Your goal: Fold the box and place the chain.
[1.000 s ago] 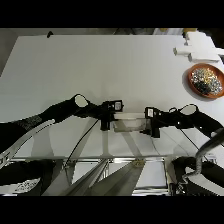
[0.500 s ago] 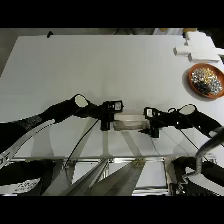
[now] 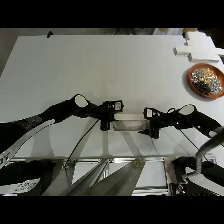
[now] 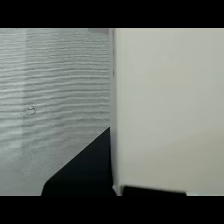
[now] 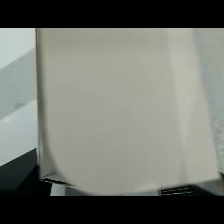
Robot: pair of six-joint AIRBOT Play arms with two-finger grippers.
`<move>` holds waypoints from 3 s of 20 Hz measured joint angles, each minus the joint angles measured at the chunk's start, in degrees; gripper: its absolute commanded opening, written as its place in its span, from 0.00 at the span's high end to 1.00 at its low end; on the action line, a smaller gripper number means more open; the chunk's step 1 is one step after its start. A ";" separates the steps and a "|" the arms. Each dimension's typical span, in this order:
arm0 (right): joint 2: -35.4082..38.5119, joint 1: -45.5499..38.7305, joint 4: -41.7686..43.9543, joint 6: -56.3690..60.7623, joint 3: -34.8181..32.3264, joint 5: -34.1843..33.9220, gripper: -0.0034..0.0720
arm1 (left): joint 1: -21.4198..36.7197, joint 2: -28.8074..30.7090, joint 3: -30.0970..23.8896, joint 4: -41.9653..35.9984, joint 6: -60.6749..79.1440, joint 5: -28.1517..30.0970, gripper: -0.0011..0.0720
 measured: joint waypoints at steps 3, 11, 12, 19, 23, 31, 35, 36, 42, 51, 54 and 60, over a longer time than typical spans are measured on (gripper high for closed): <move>0.00 0.00 -0.04 0.07 0.00 -0.04 0.05 | 0.00 0.00 0.00 0.00 0.00 0.00 0.97; 0.00 0.00 -0.15 -0.13 -0.15 -1.66 0.10 | 0.00 0.00 -0.02 -0.02 -0.02 0.00 0.97; 0.00 0.00 -0.31 -0.28 -0.22 -2.01 0.10 | 0.00 0.00 -0.02 -0.02 -0.02 0.00 0.97; 0.00 2.01 -0.33 -1.81 -0.31 -3.72 0.08 | 0.00 0.00 -0.02 0.00 -0.02 0.00 0.97; 0.00 2.51 0.22 -2.36 -0.31 -3.69 0.08 | 0.00 0.00 -0.02 0.00 -0.02 -0.02 0.97; 0.87 0.98 0.74 -2.67 -0.33 -2.05 0.04 | 0.00 0.00 -0.02 -0.02 -0.02 0.00 0.97; 1.27 0.11 0.79 -3.41 -0.59 -1.40 0.04 | 0.00 0.00 -0.02 -0.02 -0.02 0.00 0.97; 1.27 0.02 0.90 -3.87 -0.79 -1.44 0.04 | 0.00 0.00 -0.02 -0.02 -0.02 0.00 0.97; 1.29 0.20 1.99 -6.14 -1.42 -1.88 0.11 | 0.00 0.00 -0.02 0.00 -0.02 -0.02 0.97; 0.44 0.31 2.64 -6.56 -1.64 -2.19 0.38 | -0.02 0.00 -0.02 0.00 0.00 -0.04 0.97; 0.17 0.31 2.60 -6.51 -1.64 -2.19 0.41 | -0.02 0.00 -0.02 0.00 0.00 -0.04 0.97; 0.09 0.31 2.43 -6.16 -1.64 -2.16 0.41 | -0.02 0.00 -0.02 -0.02 0.00 -0.04 0.97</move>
